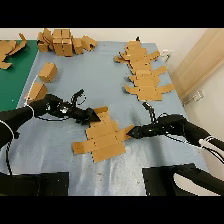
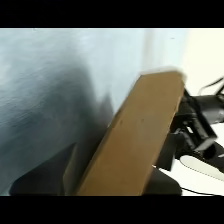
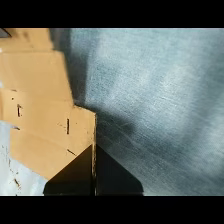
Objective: Fold the box.
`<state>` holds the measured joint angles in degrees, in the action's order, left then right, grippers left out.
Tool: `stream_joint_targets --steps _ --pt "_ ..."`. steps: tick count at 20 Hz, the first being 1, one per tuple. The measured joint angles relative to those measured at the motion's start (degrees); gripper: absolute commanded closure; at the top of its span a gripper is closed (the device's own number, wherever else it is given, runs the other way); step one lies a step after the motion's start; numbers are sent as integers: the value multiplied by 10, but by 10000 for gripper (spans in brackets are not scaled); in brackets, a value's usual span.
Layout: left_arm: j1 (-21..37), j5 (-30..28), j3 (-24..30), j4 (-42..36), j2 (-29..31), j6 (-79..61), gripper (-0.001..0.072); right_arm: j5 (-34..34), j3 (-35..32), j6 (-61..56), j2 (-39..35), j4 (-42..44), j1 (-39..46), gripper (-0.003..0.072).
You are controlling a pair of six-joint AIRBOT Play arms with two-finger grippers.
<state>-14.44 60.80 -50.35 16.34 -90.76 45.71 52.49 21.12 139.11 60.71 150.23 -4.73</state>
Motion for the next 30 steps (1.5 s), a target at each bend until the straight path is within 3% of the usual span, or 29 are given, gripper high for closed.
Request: stream_joint_targets --steps 7,8,9,16,17,18,19,25,30 --pt "-1 47 0 -5 -2 -40 369 0 0 0 0 0 0 680" --pt "-1 50 0 0 -2 -41 426 0 0 0 0 0 0 680" --pt "1 54 0 7 -2 -42 618 0 0 0 0 0 0 680" --pt "19 64 0 30 -2 -53 698 0 0 0 0 0 -1 677" --pt "20 64 0 30 -2 -57 699 0 0 0 0 1 -1 555" --pt "21 64 0 32 -2 -64 698 -2 0 0 0 -1 -1 292" --pt "22 63 0 32 -2 -72 698 -7 0 -1 0 -2 0 172" --pt "11 68 -25 31 1 -141 699 -40 40 -55 0 -17 28 174" --pt "-51 35 -49 28 38 -247 699 -66 99 -127 0 -27 85 174"
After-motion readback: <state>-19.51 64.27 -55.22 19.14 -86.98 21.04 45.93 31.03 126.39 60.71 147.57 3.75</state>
